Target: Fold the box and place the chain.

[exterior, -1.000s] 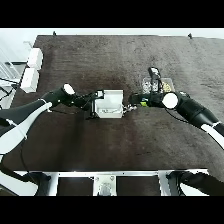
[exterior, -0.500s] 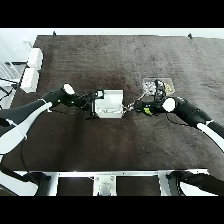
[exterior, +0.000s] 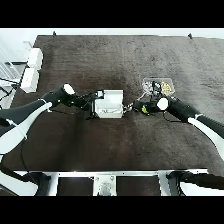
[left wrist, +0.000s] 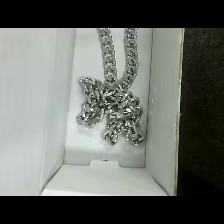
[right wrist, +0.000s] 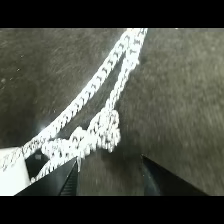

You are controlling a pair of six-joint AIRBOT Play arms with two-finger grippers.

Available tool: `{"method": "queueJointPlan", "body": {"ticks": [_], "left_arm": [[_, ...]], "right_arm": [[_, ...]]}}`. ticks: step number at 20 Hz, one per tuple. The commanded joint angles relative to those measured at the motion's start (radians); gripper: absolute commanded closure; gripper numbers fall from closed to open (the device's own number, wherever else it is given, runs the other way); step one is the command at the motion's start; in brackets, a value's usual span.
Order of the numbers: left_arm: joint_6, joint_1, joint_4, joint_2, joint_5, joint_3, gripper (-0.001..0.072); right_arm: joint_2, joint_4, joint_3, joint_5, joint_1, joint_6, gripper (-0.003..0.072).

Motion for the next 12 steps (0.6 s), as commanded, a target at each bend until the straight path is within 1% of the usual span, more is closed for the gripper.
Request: {"method": "queueJointPlan", "body": {"ticks": [1,2,4,5,8,10,12], "left_arm": [[0.0,0.0,0.0,0.0,0.001,0.0,0.018],[0.0,0.0,0.0,0.0,0.0,0.0,0.018],[0.0,0.0,0.0,0.0,0.0,0.0,0.018],[0.0,0.0,0.0,0.0,0.001,0.0,0.018],[0.0,0.0,0.0,0.0,0.0,0.0,0.018],[0.0,0.0,0.0,0.0,0.001,0.0,0.018],[0.0,0.0,0.0,0.0,0.0,0.0,0.018]], "right_arm": [[-0.09,0.018,0.075,-0.007,0.017,-0.006,0.0284],[-0.11,0.017,0.094,-0.007,0.029,-0.007,0.0355],[-0.124,0.016,0.103,0.004,0.054,-0.007,0.0638],[-0.124,0.013,0.103,0.016,0.059,-0.007,0.0681],[-0.099,-0.028,0.103,0.055,0.057,-0.007,0.0682],[-0.031,-0.056,0.103,0.068,0.058,-0.007,0.0683],[0.076,-0.071,0.103,0.068,0.058,-0.007,0.0683]]}}
